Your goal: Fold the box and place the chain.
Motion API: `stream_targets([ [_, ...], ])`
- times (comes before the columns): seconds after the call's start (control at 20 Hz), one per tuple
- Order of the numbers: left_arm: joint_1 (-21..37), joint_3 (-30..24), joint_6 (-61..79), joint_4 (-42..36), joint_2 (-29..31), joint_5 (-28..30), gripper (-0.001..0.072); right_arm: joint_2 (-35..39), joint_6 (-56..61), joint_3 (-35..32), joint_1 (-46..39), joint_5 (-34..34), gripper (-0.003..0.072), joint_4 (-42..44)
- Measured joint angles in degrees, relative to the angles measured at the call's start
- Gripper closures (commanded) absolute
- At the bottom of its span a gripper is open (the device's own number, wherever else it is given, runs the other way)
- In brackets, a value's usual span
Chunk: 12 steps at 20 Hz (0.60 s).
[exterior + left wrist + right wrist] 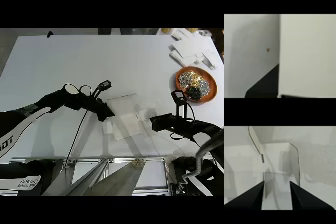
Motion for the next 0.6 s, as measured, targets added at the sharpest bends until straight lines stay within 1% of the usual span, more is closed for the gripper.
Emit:
stream_targets([
  [0.15,0.0,0.3,9.9,0.2,1.6,0.6,0.0707,0.0,-1.6,4.7,0.0,1.4,0.0282,0.1],
  [0.35,-1.6,0.5,18.2,3.0,2.3,0.6,0.0707,0.0,-4.8,11.1,0.0,4.0,0.0282,-1.7],
  [0.6,-4.9,0.5,22.5,4.9,2.4,5.0,0.0706,0.0,-6.1,13.9,0.0,7.3,0.0283,-4.2],
])
